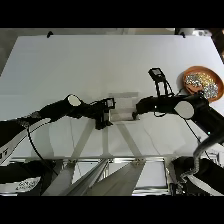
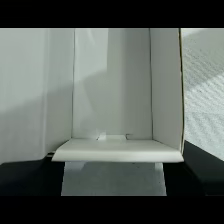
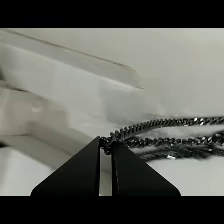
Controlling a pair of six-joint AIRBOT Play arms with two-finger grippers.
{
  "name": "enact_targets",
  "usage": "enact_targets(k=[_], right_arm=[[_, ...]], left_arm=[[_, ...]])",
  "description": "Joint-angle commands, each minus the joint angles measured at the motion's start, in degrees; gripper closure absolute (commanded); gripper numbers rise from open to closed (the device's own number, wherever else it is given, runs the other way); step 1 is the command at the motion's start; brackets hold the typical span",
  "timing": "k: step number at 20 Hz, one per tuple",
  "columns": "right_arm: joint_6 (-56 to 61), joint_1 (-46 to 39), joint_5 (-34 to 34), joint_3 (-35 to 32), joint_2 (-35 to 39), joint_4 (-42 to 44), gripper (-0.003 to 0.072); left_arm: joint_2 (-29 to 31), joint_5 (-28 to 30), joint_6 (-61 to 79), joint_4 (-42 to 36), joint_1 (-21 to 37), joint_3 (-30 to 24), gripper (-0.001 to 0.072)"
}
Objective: Fold the box and place the chain.
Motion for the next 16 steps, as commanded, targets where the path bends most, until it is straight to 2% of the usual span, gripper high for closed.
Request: enact_targets(k=[1,4,8,10,14,16], right_arm=[[0.1,5.5,-3.9,0.0,4.7,9.1,0.0668],[0.3,7.6,-4.3,0.0,4.9,16.3,0.0668],[3.1,8.4,-4.5,0.0,4.0,15.1,0.0669],[4.9,8.4,-3.3,-0.4,1.1,13.1,0.067],[4.9,8.4,-8.3,-1.0,-7.3,13.7,0.0668],[4.9,8.4,-8.5,-1.0,-10.9,14.3,0.0668]], left_arm=[[0.0,0.0,0.0,0.0,0.0,0.0,0.0699],[0.0,0.0,0.0,0.0,0.0,0.0,0.0699],[0.0,0.0,0.0,0.0,0.0,0.0,0.0699],[0.0,0.0,0.0,0.0,0.0,0.0,0.0699],[0.0,0.0,0.0,0.0,0.0,0.0,0.0699],[0.0,0.0,0.0,0.0,0.0,0.0,0.0699]])
